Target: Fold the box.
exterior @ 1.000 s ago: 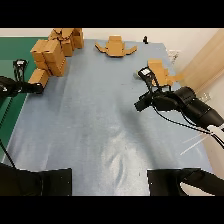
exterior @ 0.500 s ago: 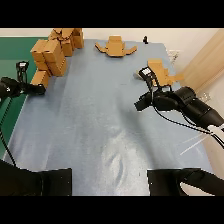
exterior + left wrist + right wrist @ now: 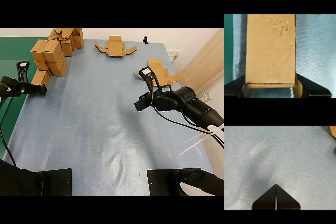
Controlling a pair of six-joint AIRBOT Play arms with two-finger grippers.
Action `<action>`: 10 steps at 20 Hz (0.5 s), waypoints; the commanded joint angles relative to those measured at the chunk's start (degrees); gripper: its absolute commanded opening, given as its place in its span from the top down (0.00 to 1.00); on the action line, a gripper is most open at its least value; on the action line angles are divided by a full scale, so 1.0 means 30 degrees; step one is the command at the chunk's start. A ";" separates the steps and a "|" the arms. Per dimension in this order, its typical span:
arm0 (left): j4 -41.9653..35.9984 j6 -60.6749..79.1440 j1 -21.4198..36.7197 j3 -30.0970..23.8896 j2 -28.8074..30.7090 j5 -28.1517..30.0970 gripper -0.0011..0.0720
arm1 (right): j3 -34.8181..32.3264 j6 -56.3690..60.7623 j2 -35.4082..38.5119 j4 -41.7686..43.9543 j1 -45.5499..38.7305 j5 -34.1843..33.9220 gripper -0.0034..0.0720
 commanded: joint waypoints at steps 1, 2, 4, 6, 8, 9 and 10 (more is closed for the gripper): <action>0.0015 0.0087 -0.0029 0.0000 0.0153 -0.0051 0.05 | -0.0007 0.0015 -0.0109 0.0102 0.0007 -0.0007 0.95; 0.0015 0.0474 -0.0036 0.0007 0.0219 0.0007 0.05 | -0.0007 0.0007 -0.0189 0.0131 0.0007 -0.0007 0.95; 0.0022 0.0940 -0.0036 0.0007 0.0415 0.0131 0.05 | -0.0007 0.0015 -0.0430 0.0233 0.0007 0.0000 0.95; 0.0029 0.1086 -0.0044 0.0022 0.0685 0.0466 0.05 | -0.0007 0.0007 -0.0605 0.0372 0.0007 0.0022 0.95; 0.0022 0.1537 -0.0087 0.0022 0.0933 0.0619 0.05 | -0.0007 0.0007 -0.0699 0.0430 0.0007 0.0022 0.95; 0.0022 0.1603 -0.0087 0.0029 0.1056 0.0663 0.05 | -0.0007 0.0007 -0.0699 0.0430 0.0007 0.0022 0.95; 0.0007 0.1792 -0.0095 0.0029 0.1180 0.0670 0.05 | -0.0007 0.0007 -0.0692 0.0430 0.0007 0.0022 0.95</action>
